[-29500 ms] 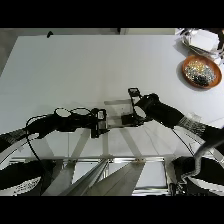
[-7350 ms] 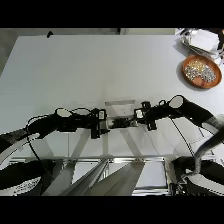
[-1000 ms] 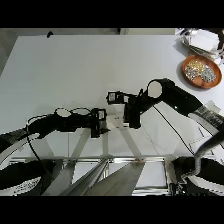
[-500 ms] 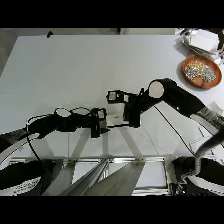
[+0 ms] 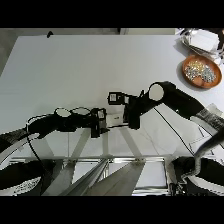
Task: Fold the box and place the chain.
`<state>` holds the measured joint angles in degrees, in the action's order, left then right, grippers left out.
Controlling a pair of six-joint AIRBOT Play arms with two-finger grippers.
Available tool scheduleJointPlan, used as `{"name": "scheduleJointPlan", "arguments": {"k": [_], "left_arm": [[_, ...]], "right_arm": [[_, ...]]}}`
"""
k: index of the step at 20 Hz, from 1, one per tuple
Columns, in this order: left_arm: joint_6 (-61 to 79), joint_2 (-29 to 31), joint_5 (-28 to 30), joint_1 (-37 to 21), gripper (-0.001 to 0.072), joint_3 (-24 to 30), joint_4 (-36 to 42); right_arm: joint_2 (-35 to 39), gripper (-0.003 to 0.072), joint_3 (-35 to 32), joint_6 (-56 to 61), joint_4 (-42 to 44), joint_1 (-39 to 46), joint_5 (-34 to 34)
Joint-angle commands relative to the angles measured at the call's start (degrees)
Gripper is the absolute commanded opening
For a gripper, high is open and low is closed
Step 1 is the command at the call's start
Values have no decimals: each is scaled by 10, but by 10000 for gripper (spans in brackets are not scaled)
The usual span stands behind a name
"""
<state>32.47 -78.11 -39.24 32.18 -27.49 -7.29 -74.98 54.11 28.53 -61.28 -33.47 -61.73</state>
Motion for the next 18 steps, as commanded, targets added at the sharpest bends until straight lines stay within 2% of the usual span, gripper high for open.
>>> {"name": "scheduleJointPlan", "arguments": {"k": [1,4,6,12,16,18], "left_arm": [[0,0,0,0,138,0,0],[0,0,0,0,138,0,0],[0,0,0,0,138,0,0],[0,0,0,0,138,0,0],[0,0,0,0,138,0,0],[0,0,0,0,138,0,0]], "right_arm": [[0,181,-16,1,-2,-4,0],[0,187,-21,1,1,-9,0],[3,247,-21,0,2,-8,1],[48,282,-21,-4,18,-2,30],[72,281,-21,-16,85,30,26],[75,228,-21,-45,147,56,12]]}}
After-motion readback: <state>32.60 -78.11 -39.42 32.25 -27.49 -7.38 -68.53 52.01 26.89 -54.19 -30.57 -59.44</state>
